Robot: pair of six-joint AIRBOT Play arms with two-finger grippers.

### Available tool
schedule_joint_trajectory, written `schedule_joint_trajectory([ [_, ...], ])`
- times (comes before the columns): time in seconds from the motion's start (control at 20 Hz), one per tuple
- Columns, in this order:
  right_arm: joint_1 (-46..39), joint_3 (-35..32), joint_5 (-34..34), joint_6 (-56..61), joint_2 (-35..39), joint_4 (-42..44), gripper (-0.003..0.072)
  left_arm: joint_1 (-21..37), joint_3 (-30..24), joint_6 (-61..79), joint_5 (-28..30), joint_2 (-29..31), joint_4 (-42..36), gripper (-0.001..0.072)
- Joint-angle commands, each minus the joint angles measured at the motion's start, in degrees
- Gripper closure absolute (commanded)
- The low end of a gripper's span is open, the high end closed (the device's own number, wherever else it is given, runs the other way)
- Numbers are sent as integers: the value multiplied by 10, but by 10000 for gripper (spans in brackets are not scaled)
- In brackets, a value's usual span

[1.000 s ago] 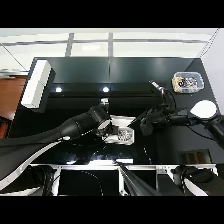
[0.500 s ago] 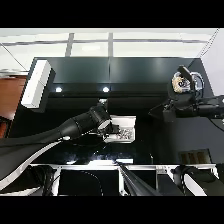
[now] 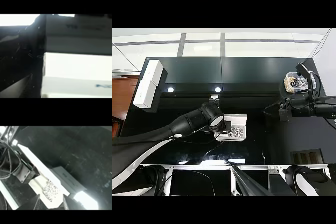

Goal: Fold the box and place the chain.

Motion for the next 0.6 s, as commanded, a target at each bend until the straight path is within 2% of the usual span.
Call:
schedule_joint_trajectory([
  [0.0, -1, 1, -7, -3, 1, 1, 341, -1, 24, 78, -41, 9, 2, 196],
  [0.15, -1, 1, -21, -5, 0, -2, 341, -2, 24, 181, -117, 62, 17, 196],
  [0.3, -2, 1, -33, -5, 0, -5, 341, 8, -12, 244, -128, 151, 35, 197],
  [0.45, -2, 1, -36, -5, 0, -6, 341, 49, -97, 292, -118, 264, 34, 199],
  [0.55, -2, 1, -36, -5, 1, -6, 341, 109, -171, 304, -90, 346, 21, 202],
])
